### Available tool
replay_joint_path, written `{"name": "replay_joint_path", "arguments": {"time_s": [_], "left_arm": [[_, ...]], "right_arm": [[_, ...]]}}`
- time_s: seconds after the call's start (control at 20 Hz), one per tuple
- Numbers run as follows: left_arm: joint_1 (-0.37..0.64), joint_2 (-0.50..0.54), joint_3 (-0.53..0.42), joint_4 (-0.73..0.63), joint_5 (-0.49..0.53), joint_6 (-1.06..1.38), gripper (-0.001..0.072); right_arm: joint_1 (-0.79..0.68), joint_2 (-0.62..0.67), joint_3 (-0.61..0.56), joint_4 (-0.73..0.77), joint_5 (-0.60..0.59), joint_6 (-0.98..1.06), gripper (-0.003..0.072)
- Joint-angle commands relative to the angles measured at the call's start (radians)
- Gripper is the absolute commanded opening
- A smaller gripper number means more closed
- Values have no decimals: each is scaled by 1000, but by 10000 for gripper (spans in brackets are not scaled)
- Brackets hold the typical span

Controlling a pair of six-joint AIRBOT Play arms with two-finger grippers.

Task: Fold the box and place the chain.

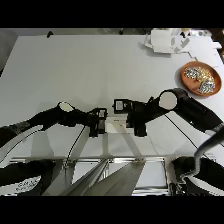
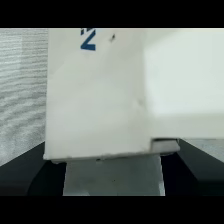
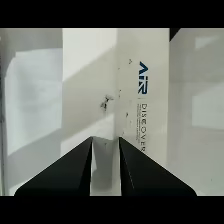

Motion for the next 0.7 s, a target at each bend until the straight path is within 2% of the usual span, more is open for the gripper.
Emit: {"name": "replay_joint_path", "arguments": {"time_s": [0.0, 0.05, 0.1, 0.45, 0.65], "left_arm": [[0, 1, 0, 0, 0, 0, 138], [0, 1, 0, 0, 0, 0, 138], [0, 1, 0, 0, 0, 0, 138], [0, 1, 0, 0, 0, 0, 138], [0, 1, 0, 0, 0, 0, 138]], "right_arm": [[41, 30, -17, -56, -23, -7, 237], [43, 41, -23, -52, -64, -6, 309], [43, 49, -26, -48, -102, -5, 319], [43, 51, -69, -46, -168, 2, 316], [43, 52, -89, -47, -185, 2, 187]]}}
